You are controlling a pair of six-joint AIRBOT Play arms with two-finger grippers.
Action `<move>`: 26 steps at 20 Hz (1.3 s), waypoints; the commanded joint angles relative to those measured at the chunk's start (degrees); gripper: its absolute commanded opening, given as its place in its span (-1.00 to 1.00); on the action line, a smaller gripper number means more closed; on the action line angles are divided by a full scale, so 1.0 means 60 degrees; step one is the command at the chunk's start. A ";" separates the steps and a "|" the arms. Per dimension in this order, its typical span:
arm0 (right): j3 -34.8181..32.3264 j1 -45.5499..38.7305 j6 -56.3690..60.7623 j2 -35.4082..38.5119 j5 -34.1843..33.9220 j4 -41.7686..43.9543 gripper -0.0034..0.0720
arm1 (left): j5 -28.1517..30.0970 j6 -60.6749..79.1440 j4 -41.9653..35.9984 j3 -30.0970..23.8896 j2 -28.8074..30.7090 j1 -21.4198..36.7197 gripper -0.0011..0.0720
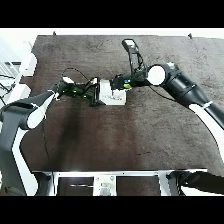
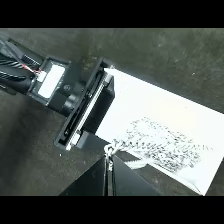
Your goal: Fold the box and place the chain.
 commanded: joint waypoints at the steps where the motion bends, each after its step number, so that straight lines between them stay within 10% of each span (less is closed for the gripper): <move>1: -0.0441 0.0022 0.0004 -0.0681 -0.1271 0.0186 -0.89 | 0.0018 0.0004 0.0004 0.0000 0.0000 0.0004 0.39; 7: -0.0765 0.0015 0.0000 -0.1993 -0.2346 0.0182 -0.86 | 0.0033 0.0000 0.0004 0.0000 0.0000 0.0004 0.39; 10: -0.0754 -0.0160 -0.0280 -0.2000 -0.2357 0.0178 0.01 | 0.0033 0.0000 0.0004 0.0000 0.0000 0.0004 0.39; 12: -0.0754 -0.0430 -0.0280 -0.1734 -0.2284 0.0186 0.23 | 0.0033 0.0000 0.0004 0.0000 0.0000 0.0004 0.39; 19: -0.1158 -0.2718 -0.0189 -0.0098 -0.1173 -0.1158 0.22 | 0.0036 0.0000 0.0004 0.0000 0.0000 0.0004 0.39; 26: -0.1647 -0.4503 0.0335 -0.2047 -0.3734 0.0882 0.25 | 0.0033 0.0000 0.0004 0.0000 0.0000 0.0004 0.39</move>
